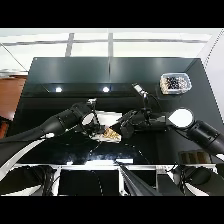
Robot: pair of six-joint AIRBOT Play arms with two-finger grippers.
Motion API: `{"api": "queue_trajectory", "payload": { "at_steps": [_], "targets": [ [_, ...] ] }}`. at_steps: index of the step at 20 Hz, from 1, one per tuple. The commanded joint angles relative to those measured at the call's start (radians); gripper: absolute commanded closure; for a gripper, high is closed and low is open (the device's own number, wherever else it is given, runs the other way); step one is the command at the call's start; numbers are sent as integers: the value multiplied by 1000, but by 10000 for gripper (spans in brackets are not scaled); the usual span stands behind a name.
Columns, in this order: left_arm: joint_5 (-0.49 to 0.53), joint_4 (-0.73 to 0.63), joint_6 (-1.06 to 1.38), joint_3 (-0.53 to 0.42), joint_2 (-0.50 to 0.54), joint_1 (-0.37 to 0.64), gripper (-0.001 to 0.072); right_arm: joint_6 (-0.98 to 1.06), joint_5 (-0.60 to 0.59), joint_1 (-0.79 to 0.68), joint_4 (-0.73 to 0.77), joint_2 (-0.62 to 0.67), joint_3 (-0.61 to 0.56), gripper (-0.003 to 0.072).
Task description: Fold the box and place the chain.
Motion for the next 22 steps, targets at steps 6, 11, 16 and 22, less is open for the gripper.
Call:
{"api": "queue_trajectory", "payload": {
  "at_steps": [6, 11, 16, 22],
  "targets": [
    [29, -27, -79, 1, 0, 0, 683, 82, 225, -372, -76, 110, 1, 90],
    [-4, -26, -67, 65, 0, 0, 165, 87, 249, -424, -119, 110, 1, 90],
    [-121, -20, 271, 153, 84, 10, 55, 117, 253, -424, -128, 110, 1, 90],
    [-220, -55, 847, -24, 417, 231, 56, 126, 304, -424, -155, 110, 0, 90]
  ]
}}
